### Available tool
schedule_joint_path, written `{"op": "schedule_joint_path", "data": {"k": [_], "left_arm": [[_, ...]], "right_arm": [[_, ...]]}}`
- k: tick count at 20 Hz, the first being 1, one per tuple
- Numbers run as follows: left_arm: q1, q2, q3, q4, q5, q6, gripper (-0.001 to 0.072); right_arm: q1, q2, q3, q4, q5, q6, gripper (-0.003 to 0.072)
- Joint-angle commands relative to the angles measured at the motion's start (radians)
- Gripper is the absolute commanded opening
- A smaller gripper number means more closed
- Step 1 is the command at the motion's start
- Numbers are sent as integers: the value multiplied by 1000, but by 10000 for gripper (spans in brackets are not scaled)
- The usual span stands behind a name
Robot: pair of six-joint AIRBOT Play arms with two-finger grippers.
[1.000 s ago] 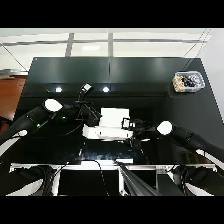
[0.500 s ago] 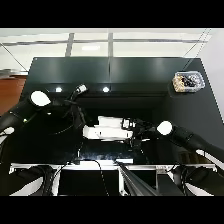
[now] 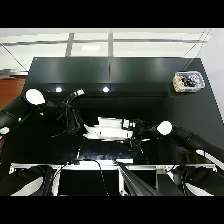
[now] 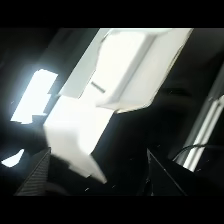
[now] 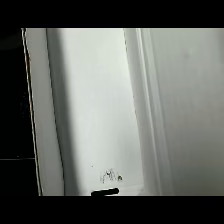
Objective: Fold the box and place the chain.
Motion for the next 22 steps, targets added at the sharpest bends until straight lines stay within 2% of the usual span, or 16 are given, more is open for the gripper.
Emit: {"op": "schedule_joint_path", "data": {"k": [1, 7, 12, 16, 22], "left_arm": [[1, 2, -4, -145, -3, 45, 696], [-10, 2, -124, -196, 153, 92, 669], [-106, -1, -171, -235, 230, 103, 669], [-182, -1, -171, -128, 330, 127, 669], [-186, 0, -172, -48, 331, 127, 669]], "right_arm": [[1, 0, -1, 0, 2, 1, 417], [1, 0, -1, 0, 1, 0, 417], [1, 0, -1, 0, 1, 0, 417], [1, 0, -1, 0, 1, 0, 417], [1, 0, -1, 0, 1, 0, 417]]}}
